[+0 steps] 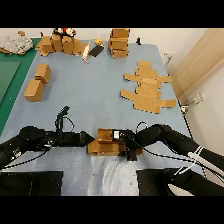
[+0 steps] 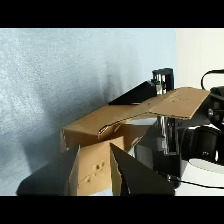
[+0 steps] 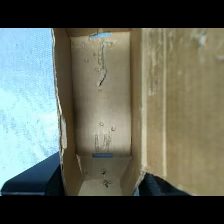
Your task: Fold the box.
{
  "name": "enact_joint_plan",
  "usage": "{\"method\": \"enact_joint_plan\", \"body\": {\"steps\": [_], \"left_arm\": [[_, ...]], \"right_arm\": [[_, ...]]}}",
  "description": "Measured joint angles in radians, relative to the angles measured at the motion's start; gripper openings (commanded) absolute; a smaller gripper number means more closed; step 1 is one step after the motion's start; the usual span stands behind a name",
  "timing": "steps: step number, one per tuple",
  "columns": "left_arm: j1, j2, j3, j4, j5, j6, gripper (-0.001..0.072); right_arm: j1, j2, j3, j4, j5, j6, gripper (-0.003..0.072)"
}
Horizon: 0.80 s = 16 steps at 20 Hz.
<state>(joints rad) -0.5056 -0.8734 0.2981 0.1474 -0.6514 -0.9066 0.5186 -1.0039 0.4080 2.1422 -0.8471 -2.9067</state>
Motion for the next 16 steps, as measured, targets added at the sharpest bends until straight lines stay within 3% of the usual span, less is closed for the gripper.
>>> {"method": "enact_joint_plan", "body": {"steps": [8,11,15,16], "left_arm": [[0.036,0.010,-0.006,0.085,-0.054,-0.009,0.0313],[0.129,0.047,-0.006,0.132,-0.079,-0.023,0.0313],[0.295,0.122,-0.006,0.269,-0.192,-0.096,0.0301],[0.335,0.135,-0.008,0.317,-0.239,-0.116,0.0222]], "right_arm": [[0.000,0.000,0.000,0.000,0.000,0.000,0.0497],[0.000,0.000,0.000,0.000,0.000,0.000,0.0497],[0.000,0.000,0.000,0.000,0.000,0.000,0.0497],[0.000,0.000,0.000,0.000,0.000,0.000,0.0497]]}}
